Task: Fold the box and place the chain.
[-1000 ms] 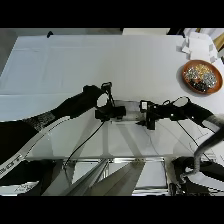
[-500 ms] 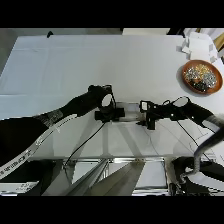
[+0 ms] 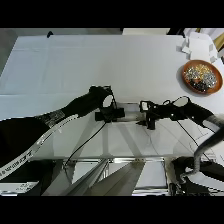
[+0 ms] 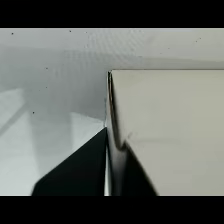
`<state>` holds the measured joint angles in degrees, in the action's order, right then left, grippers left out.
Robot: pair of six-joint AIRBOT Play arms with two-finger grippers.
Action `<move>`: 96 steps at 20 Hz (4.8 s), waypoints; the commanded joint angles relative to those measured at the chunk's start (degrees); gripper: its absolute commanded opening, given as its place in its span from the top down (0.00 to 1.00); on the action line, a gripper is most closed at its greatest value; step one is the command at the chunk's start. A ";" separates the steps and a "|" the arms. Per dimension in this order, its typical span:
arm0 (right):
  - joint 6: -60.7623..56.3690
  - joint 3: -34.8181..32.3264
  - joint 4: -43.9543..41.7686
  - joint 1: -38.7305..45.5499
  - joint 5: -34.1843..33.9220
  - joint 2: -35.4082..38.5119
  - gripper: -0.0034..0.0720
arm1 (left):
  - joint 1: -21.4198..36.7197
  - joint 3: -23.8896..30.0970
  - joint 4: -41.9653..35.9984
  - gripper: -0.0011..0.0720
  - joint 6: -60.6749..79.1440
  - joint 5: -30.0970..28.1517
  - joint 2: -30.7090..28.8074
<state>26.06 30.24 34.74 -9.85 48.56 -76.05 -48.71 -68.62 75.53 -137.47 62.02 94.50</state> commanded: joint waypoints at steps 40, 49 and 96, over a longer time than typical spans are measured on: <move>-0.11 -0.02 -0.04 0.02 0.09 0.04 0.43 | 11.02 -8.07 -2.80 0.51 26.10 16.11 -6.38; -0.11 -0.02 -0.04 0.02 0.09 0.04 0.43 | 20.22 0.70 -4.35 0.15 83.36 16.96 -20.11; -0.11 -0.02 -0.04 0.04 0.09 0.04 0.43 | 13.97 22.56 -44.63 0.20 146.00 -16.55 -6.71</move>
<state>25.98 30.24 34.74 -9.85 48.66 -76.05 -34.44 -46.11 31.05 8.45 45.80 87.68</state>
